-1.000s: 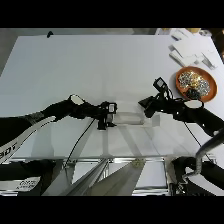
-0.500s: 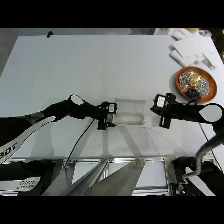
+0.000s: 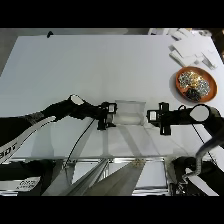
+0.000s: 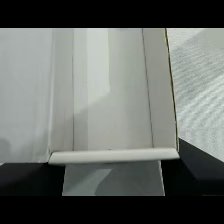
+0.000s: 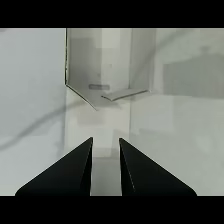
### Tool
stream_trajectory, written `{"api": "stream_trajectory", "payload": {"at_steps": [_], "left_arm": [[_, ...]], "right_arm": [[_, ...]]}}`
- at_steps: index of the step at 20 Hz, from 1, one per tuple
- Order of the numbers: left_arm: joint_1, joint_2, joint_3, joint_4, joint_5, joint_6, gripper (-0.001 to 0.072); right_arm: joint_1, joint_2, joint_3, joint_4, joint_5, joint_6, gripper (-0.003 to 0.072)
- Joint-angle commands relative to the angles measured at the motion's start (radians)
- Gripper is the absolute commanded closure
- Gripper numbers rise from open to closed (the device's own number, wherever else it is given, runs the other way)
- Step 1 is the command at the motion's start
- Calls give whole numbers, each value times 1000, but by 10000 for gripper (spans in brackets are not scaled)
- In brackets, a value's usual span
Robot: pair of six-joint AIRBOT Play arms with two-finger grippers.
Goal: Fold the box and place the chain.
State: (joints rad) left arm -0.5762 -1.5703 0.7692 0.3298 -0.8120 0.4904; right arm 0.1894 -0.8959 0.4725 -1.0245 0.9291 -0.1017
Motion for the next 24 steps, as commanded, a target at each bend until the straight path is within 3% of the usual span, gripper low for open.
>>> {"api": "stream_trajectory", "payload": {"at_steps": [1,8,10,16,20,22,24], "left_arm": [[1,1,0,-1,0,0,398],[1,1,0,-1,0,-1,398],[1,1,0,-1,0,0,398],[1,1,0,-1,0,0,398],[1,1,0,-1,0,0,398],[1,1,0,-1,0,0,398],[1,1,0,-1,0,0,398]], "right_arm": [[5,-54,-2,92,-11,-86,519],[5,-136,-2,186,-83,-91,539],[5,-154,-2,240,-86,-98,593],[5,-206,-4,383,-74,-163,569],[5,-212,-4,388,-77,-171,436],[5,-224,-5,397,-77,-169,78],[4,-224,-5,395,-76,-153,85]]}}
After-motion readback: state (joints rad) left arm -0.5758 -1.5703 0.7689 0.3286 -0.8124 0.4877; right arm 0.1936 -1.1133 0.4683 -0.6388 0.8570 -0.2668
